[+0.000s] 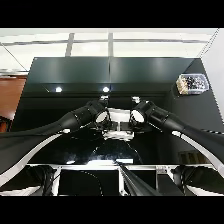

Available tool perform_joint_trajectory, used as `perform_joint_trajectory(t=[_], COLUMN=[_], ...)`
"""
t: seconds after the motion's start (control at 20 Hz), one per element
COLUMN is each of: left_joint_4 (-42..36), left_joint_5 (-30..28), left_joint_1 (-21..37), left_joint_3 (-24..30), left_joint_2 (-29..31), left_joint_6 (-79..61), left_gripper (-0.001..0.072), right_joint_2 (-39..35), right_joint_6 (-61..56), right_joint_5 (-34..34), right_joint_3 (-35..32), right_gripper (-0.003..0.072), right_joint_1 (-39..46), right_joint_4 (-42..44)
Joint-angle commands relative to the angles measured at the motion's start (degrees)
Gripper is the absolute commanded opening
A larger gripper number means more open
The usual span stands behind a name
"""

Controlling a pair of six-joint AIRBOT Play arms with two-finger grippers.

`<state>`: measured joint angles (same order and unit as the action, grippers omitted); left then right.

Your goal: Fold the box and place the chain.

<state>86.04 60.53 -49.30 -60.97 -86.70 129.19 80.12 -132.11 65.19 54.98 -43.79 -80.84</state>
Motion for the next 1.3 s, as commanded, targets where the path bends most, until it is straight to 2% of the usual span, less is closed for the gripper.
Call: perform_joint_trajectory(t=[0.0,0.05,0.3,0.35,0.4,0.45,0.5,0.55,0.75,0.8,0.85,1.05,1.25], left_joint_4=[0.0,0.0,0.0,0.0,0.0,0.0,0.0,0.0,0.0,0.0,0.0,0.0,0.0], left_joint_5=[0.0,0.0,0.0,0.0,0.0,0.0,0.0,0.0,0.0,0.0,0.0,0.0,-0.1], left_joint_1=[0.0,0.0,0.0,0.0,0.0,0.0,0.0,0.0,0.0,0.0,0.0,0.0,0.0], left_joint_3=[0.0,0.0,0.0,0.0,0.0,0.0,0.0,0.0,0.0,0.0,0.0,0.0,0.0], left_joint_2=[0.0,0.0,0.0,0.0,0.0,0.0,0.0,0.0,0.0,0.0,0.0,0.0,0.0], left_joint_6=[0.0,0.0,0.0,0.0,0.0,0.0,0.0,0.0,0.0,0.0,0.0,0.0,0.0], left_gripper=[0.0026,0.0026,0.0026,0.0027,0.0026,0.0026,0.0026,0.0027,0.0026,0.0026,0.0026,0.0026,0.0026], right_joint_2=[0.7,0.7,0.7,0.7,0.7,0.7,0.7,0.7,0.7,0.7,0.7,-0.8,-7.8], right_joint_6=[-0.6,-0.6,-0.7,-0.7,-0.7,-0.7,-0.7,-0.7,-0.8,-0.8,-0.8,1.9,5.5], right_joint_5=[-0.1,-0.4,-0.1,-0.1,-0.1,0.1,0.2,0.2,-1.0,-1.1,-0.9,-0.7,-0.9], right_joint_3=[0.0,0.0,0.0,0.0,0.0,0.1,0.2,0.3,0.4,0.4,0.4,0.5,0.5], right_gripper=[0.0108,0.0009,0.0013,0.0133,0.0204,0.02,0.0132,0.0011,0.0013,0.0119,0.0285,0.03,0.03], right_joint_1=[-0.2,-0.2,-0.2,0.0,0.2,0.7,1.0,0.9,0.9,1.1,1.3,2.2,2.8], right_joint_4=[0.7,0.6,0.6,0.6,0.6,0.8,0.9,0.8,1.3,1.3,1.3,0.9,1.1])
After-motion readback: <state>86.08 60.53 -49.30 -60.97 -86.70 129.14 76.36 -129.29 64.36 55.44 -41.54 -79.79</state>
